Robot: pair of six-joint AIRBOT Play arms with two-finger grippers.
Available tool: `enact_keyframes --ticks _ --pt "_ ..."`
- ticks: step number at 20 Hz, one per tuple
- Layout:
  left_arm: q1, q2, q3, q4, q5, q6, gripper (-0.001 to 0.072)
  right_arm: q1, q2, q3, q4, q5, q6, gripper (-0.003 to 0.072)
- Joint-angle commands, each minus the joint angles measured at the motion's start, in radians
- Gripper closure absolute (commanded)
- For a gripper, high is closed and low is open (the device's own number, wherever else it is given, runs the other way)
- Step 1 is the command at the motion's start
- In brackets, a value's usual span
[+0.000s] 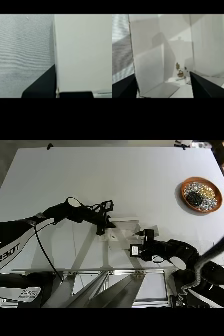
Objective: Fold the box and place the chain.
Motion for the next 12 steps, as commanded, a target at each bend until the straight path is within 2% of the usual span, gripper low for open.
enact_keyframes --ticks 1,5,12 --pt "0.000 -0.001 0.000 0.000 0.000 0.000 0.0697 -0.023 -0.001 0.015 0.016 -0.018 0.000 0.0036" --pt "0.000 -0.001 0.000 0.000 0.001 0.000 0.0697 -0.026 0.026 0.046 0.044 -0.065 -0.004 0.0036" --pt "0.000 -0.001 0.000 0.000 0.000 0.000 0.0697 -0.151 0.026 0.047 0.161 -0.069 -0.032 0.0034"
